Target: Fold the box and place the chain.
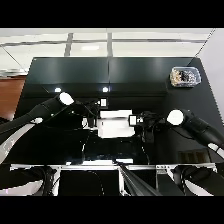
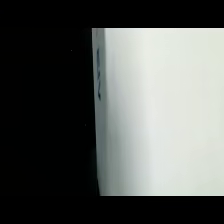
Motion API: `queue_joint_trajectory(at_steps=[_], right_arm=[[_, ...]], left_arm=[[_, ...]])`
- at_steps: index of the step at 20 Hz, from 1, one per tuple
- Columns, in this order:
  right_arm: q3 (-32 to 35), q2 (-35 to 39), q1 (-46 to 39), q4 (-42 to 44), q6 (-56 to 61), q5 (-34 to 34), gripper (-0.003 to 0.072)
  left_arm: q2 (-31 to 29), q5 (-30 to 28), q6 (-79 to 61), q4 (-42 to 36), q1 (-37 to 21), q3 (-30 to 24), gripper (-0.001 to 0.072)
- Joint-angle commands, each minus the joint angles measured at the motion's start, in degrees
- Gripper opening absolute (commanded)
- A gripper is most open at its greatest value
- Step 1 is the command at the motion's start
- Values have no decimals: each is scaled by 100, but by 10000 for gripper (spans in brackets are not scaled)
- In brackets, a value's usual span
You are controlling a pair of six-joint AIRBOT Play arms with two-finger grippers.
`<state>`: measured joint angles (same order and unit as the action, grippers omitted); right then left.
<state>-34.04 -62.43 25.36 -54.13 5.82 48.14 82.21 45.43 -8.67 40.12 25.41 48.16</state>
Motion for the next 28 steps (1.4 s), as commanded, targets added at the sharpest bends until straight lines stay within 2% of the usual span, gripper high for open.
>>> queue_joint_trajectory(at_steps=[1,4,6,12,20,23,28], right_arm=[[17,-319,262,22,-162,-431,718],[17,-511,415,474,-162,-922,718],[11,-496,409,678,-90,-1021,718],[-2,111,181,726,98,-1246,718],[-2,105,31,723,-179,-1792,718],[-2,-13,-48,1147,-415,-1729,718],[-2,-407,-140,2881,-2371,-1381,717]], left_arm=[[2,-20,-7,13,4,-4,27],[2,-20,-7,13,4,-4,27],[2,-20,-7,13,4,-4,27],[2,-22,-7,11,2,-2,27],[2,-24,-7,11,4,-2,27],[2,-22,-7,11,4,-2,27],[2,-20,13,-13,4,-2,27]])
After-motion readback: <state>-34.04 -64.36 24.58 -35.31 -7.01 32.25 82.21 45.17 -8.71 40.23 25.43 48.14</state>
